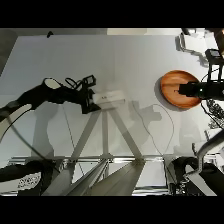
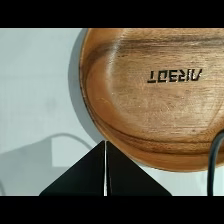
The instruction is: Fold the box and place the chain.
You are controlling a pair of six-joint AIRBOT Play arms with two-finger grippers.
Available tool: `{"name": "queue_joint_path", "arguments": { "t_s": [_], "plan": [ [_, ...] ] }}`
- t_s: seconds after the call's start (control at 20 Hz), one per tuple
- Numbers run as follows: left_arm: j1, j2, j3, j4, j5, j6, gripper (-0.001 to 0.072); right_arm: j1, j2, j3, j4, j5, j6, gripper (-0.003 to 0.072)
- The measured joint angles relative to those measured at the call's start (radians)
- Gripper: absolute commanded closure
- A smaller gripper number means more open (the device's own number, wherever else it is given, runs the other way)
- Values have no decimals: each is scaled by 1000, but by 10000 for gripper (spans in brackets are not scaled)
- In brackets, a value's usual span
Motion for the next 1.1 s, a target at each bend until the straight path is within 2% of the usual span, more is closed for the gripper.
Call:
{"name": "queue_joint_path", "arguments": {
  "t_s": [0.1, 0.3, 0.4, 0.55, 0.65, 0.85, 0.95, 1.1],
  "plan": [
    [0, 111, 0, 164, 21, -181, 700, -4, 0, 0, -2, 3, 9, 677],
    [5, 333, 0, 684, 39, -637, 699, -7, 0, 0, 7, 6, 16, 677],
    [37, 425, 0, 901, 42, -814, 699, -8, 0, 0, 19, 7, 17, 677],
    [162, 531, 0, 1048, 83, -980, 700, -8, 0, 0, 32, 8, 18, 677],
    [294, 573, 0, 1038, 138, -1064, 701, -8, 0, 0, 37, 8, 18, 676],
    [534, 562, -24, 751, 190, -1085, 704, -8, 0, 0, 43, -14, 18, 676],
    [580, 518, -74, 646, 212, -1059, 704, -8, 0, 0, 43, -43, 18, 676],
    [578, 441, -177, 591, 295, -1037, 702, -8, 0, 0, 43, -76, 18, 676]
  ]
}}
